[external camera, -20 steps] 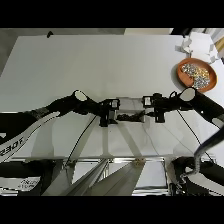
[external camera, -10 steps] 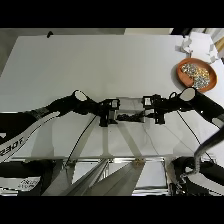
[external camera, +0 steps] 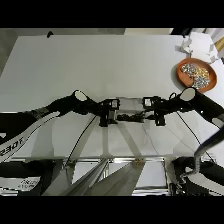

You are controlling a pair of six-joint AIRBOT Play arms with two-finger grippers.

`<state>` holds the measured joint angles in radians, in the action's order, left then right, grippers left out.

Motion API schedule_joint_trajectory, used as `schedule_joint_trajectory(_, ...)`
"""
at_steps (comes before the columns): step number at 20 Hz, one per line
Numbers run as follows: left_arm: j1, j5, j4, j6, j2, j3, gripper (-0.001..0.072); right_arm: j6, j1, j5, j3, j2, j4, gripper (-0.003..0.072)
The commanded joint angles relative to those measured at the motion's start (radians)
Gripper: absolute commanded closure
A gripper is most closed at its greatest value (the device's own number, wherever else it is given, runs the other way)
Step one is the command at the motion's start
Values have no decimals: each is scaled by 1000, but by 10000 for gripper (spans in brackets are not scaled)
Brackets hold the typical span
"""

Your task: Fold the box and place the chain.

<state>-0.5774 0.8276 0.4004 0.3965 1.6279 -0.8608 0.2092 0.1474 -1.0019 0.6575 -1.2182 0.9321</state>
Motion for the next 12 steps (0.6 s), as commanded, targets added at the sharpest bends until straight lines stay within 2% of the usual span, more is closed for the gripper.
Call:
schedule_joint_trajectory(1, 0, -1, 0, 0, 0, 0, 678, -3, 1, -8, 0, -1, 2, 371)
schedule_joint_trajectory(3, 0, -1, 0, 0, 0, 0, 678, -3, 1, -8, 0, -3, -31, 375)
schedule_joint_trajectory(4, 0, -1, 0, 0, 0, 0, 678, -3, 1, -8, 0, -5, -56, 421)
schedule_joint_trajectory(6, 0, -1, 0, 0, 0, 0, 678, -3, 1, -8, 0, -13, -68, 587)
schedule_joint_trajectory(7, 0, -1, 0, 0, 0, 0, 678, -3, 1, -8, 0, -14, -64, 644)
schedule_joint_trajectory(12, 0, -1, 0, 0, 0, 0, 678, -51, 1, -9, 0, -14, -6, 670)
